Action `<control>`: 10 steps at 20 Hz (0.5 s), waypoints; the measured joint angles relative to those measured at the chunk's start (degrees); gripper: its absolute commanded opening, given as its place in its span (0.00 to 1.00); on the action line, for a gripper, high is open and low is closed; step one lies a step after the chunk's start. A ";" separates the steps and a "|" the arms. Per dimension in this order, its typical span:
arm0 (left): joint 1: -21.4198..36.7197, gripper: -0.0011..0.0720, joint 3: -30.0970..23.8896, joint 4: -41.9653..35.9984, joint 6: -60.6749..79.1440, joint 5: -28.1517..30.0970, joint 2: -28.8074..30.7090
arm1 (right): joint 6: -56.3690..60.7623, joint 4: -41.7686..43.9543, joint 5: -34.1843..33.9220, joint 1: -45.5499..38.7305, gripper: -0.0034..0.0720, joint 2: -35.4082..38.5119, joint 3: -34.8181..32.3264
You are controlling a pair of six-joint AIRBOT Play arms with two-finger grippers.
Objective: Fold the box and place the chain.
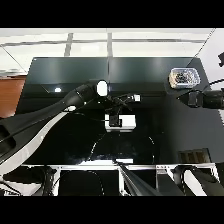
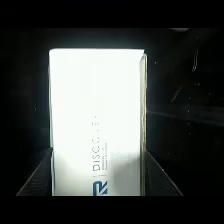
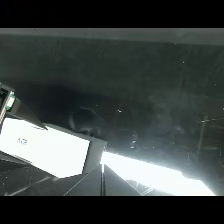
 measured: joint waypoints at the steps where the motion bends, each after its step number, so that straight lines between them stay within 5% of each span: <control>1: -0.61 1.00 0.02 1.66 -1.68 0.61 -0.07 | 0.00 0.00 -0.04 0.00 0.07 0.00 0.00; 3: -1.90 0.99 0.13 4.70 -5.07 2.36 -0.37 | 0.00 0.00 -0.17 0.00 0.07 0.00 0.00; 4: -2.60 0.90 0.13 6.43 -6.38 3.54 -0.74 | 0.00 0.00 -0.26 0.00 0.07 0.00 0.00; 5: -3.19 0.59 0.13 7.63 -7.32 4.15 -1.03 | 0.00 0.00 -0.52 0.00 0.07 0.00 0.00; 6: -3.65 0.47 0.28 8.94 -8.02 4.55 -1.18 | -0.02 0.00 -0.81 0.00 0.07 0.00 0.00; 10: -1.40 0.47 3.30 15.19 -13.73 3.89 -0.81 | -0.02 -0.02 -1.75 0.00 0.07 0.00 0.00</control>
